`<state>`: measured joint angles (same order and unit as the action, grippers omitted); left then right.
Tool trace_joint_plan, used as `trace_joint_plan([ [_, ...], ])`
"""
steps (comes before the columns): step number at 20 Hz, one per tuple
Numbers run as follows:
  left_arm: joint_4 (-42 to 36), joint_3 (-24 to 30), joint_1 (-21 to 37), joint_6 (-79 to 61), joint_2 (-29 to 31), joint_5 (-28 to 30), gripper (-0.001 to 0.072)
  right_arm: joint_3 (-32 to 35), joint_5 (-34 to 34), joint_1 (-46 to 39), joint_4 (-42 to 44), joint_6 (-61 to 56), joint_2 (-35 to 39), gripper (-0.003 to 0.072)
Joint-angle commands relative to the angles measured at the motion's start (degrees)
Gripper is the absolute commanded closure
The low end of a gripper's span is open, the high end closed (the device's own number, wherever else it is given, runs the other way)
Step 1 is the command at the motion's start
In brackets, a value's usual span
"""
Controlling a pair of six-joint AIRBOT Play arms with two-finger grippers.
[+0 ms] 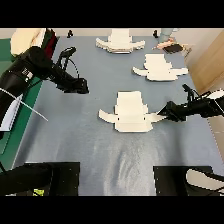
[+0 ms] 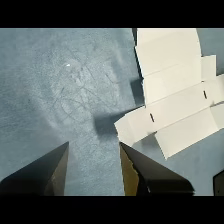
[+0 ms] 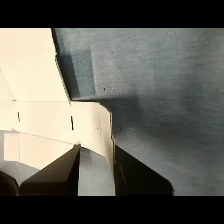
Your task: Fold the box.
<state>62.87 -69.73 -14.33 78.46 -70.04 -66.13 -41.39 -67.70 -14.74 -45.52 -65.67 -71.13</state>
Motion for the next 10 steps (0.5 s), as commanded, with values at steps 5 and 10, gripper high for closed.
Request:
trace_joint_plan([
  [5, 0.1, -0.1, 0.1, 0.2, 0.0, -1.6, 0.0226, -1.3, -5.2, 0.2, 6.7, 7.8, -4.3, 0.0462],
  [10, -0.1, -0.1, 0.0, 0.4, 0.0, -5.0, 0.0226, -1.6, -8.0, 0.2, 8.8, 11.7, -3.9, 0.0687],
])
